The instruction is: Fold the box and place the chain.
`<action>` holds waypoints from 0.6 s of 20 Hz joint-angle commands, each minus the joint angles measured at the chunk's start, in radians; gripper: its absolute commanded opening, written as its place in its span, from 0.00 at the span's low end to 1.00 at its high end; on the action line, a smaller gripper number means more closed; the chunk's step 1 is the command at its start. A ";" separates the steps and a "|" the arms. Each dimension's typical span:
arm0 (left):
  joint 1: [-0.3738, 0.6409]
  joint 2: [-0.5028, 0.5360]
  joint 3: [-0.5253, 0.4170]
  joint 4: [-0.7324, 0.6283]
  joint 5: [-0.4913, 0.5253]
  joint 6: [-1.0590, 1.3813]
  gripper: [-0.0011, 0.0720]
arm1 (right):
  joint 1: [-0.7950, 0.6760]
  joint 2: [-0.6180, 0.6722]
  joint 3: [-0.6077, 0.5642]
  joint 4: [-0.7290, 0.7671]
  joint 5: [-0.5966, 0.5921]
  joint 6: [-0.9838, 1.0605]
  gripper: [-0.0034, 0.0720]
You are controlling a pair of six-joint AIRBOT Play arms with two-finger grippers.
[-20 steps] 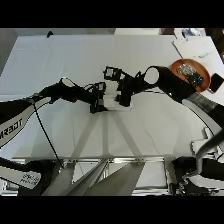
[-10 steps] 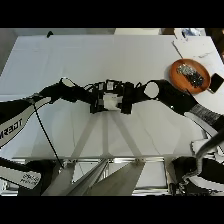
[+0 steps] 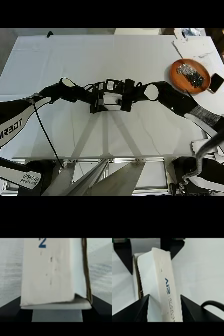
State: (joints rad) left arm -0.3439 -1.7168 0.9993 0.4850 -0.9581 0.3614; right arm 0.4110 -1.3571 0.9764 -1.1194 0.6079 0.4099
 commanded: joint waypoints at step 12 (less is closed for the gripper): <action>0.000 0.000 0.000 0.000 0.001 0.001 0.22 | 0.008 -0.014 -0.001 -0.008 0.082 0.000 0.42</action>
State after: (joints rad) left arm -0.3439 -1.7168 0.9993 0.4862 -0.9581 0.3634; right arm 0.4145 -1.3640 0.9756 -1.1305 0.6617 0.4099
